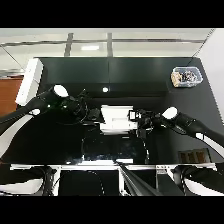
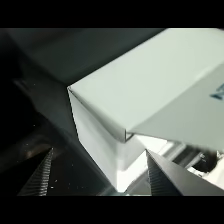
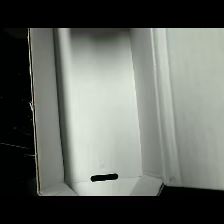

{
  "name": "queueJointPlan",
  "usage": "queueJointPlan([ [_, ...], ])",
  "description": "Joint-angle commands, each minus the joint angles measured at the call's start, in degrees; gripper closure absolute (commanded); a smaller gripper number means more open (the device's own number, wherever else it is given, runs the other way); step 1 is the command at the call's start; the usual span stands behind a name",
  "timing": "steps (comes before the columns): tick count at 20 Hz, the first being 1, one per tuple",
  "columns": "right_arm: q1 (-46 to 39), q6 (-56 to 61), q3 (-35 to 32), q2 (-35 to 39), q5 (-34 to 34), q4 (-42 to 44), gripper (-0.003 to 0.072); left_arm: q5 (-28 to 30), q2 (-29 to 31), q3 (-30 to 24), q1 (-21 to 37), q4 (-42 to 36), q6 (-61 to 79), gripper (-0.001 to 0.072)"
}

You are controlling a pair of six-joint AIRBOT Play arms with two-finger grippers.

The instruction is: Fold the box and place the chain.

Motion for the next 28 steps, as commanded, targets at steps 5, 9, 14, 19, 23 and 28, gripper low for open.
queueJointPlan([
  [5, 0.02, 0.0, 0.04, -0.02, 0.0, 0.02, 0.0209, 4.35, -0.02, 4.17, -8.07, 17.53, -19.98, 0.0043],
  [9, 0.02, 0.02, 0.04, -0.02, -0.07, 0.02, 0.0209, 5.22, -0.02, 6.88, -15.34, 32.26, -33.09, 0.0159],
  [14, 0.02, 0.0, 0.04, -0.02, -0.04, 0.02, 0.0209, 5.68, -0.02, 8.04, -21.53, 38.32, -43.63, 0.0159],
  [19, 0.02, 0.02, 0.04, -0.02, -0.04, 0.02, 0.0209, 5.53, 0.0, 8.04, -23.26, 37.86, -47.8, 0.023],
  [23, 0.02, 0.0, 0.04, -0.02, -0.04, 0.02, 0.0209, 5.57, -0.02, 8.04, -25.38, 41.09, -52.85, 0.023],
  [28, 0.02, 0.02, 0.04, -0.02, -0.04, 0.02, 0.0209, 5.81, -0.02, 8.04, -26.12, 43.87, -56.02, 0.0439],
])
